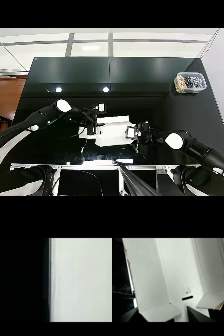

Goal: Fold the box and place the chain.

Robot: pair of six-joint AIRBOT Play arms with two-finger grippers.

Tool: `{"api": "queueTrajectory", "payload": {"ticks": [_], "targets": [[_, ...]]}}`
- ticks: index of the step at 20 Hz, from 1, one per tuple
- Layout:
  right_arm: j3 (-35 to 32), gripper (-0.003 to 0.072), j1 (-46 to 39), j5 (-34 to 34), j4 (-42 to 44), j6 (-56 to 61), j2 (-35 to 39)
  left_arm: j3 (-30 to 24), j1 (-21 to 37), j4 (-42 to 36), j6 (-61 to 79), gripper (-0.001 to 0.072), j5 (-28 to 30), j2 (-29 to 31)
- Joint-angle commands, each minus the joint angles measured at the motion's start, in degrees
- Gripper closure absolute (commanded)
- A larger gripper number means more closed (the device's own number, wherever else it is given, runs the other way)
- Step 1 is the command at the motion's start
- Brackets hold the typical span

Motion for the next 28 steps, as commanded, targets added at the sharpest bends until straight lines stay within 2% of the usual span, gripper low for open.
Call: {"api": "queueTrajectory", "payload": {"ticks": [1,5,8,12,16,20,28], "targets": [[1.7,0.0015,-0.4,-3.7,0.7,-1.2,-0.2,0.0,0.0,0.1,0.0,0.0683,0.0,0.0],[6.6,0.0015,-5.5,5.2,1.9,-7.8,-1.1,0.0,0.0,0.1,0.0,0.0683,-0.2,0.0],[8.0,0.0015,-8.1,5.7,10.2,-18.4,-4.4,0.2,0.0,0.1,0.2,0.0683,-0.9,0.0],[9.4,0.0015,-11.3,5.3,16.0,-23.5,-7.7,0.2,0.0,0.1,0.2,0.0683,-0.9,0.0],[9.4,0.0016,-12.5,11.7,19.9,-28.2,-10.2,0.2,0.0,0.1,0.2,0.0683,-0.9,0.0],[9.4,0.0016,-13.1,8.8,19.6,-28.4,-10.3,0.2,0.0,0.1,0.2,0.0683,-0.9,0.0],[9.5,0.0016,-13.6,7.8,19.4,-28.1,-10.0,0.2,0.0,0.1,0.2,0.0684,-0.9,0.0]]}}
